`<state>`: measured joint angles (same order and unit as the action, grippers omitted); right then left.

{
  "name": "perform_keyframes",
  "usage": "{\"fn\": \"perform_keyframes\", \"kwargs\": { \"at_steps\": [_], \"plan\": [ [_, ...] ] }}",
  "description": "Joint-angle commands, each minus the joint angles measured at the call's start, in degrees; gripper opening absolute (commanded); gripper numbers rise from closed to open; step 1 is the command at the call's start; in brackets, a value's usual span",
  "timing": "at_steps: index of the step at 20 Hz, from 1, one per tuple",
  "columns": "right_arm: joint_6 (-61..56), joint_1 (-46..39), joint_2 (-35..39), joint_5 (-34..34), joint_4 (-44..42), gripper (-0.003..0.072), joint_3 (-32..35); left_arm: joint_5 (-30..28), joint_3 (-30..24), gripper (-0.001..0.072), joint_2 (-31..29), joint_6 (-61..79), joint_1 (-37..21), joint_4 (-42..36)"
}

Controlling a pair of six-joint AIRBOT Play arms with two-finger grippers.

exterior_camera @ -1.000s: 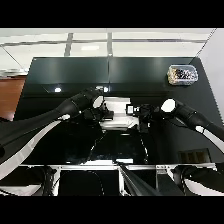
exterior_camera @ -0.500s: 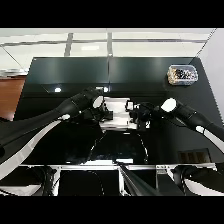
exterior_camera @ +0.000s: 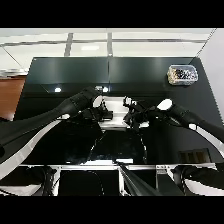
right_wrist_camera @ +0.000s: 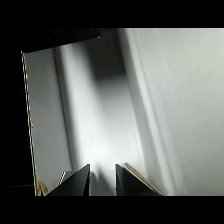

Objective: Fold the box and place the chain.

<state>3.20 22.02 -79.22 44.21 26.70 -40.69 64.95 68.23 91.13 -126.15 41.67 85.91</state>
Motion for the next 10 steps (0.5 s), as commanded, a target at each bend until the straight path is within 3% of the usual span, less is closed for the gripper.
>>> {"fn": "perform_keyframes", "kwargs": {
  "at_steps": [1, 2, 4, 5, 6, 7, 8, 10],
  "plan": [
    [-0.7, -0.8, -0.4, -0.3, -1.2, 0.0254, 0.0, -0.2, 0.0, 0.0030, 0.0, 0.1, 0.0, -0.1],
    [-1.6, -1.0, -0.4, -0.3, -1.2, 0.0444, 0.0, -0.2, 0.0, 0.0030, 0.0, 0.1, 0.0, -0.1],
    [-2.4, -0.9, -0.3, 0.8, -0.7, 0.0144, 0.0, -0.2, 0.0, 0.0030, 0.0, 0.1, 0.0, -0.1],
    [-3.4, -0.9, -0.3, 0.8, -1.0, 0.0345, 0.0, -0.2, 0.0, 0.0030, 0.0, 0.1, 0.0, -0.1],
    [-4.7, -1.0, -0.3, 1.1, -1.2, 0.0428, 0.0, -0.2, 0.0, 0.0030, 0.0, 0.1, 0.0, -0.1],
    [-6.9, -1.0, 0.1, 1.1, -0.2, 0.0168, 0.0, -0.2, 0.0, 0.0030, 0.0, 0.1, 0.0, -0.1],
    [-10.9, -1.6, 1.0, 1.8, 1.4, 0.0014, -0.2, -0.2, 0.0, 0.0030, 0.0, 0.1, 0.0, -0.1],
    [-25.0, -5.0, 4.4, 7.8, 6.9, 0.0013, -1.9, -0.2, 0.0, 0.0030, 0.0, 0.1, 0.0, -0.1]
  ]
}}
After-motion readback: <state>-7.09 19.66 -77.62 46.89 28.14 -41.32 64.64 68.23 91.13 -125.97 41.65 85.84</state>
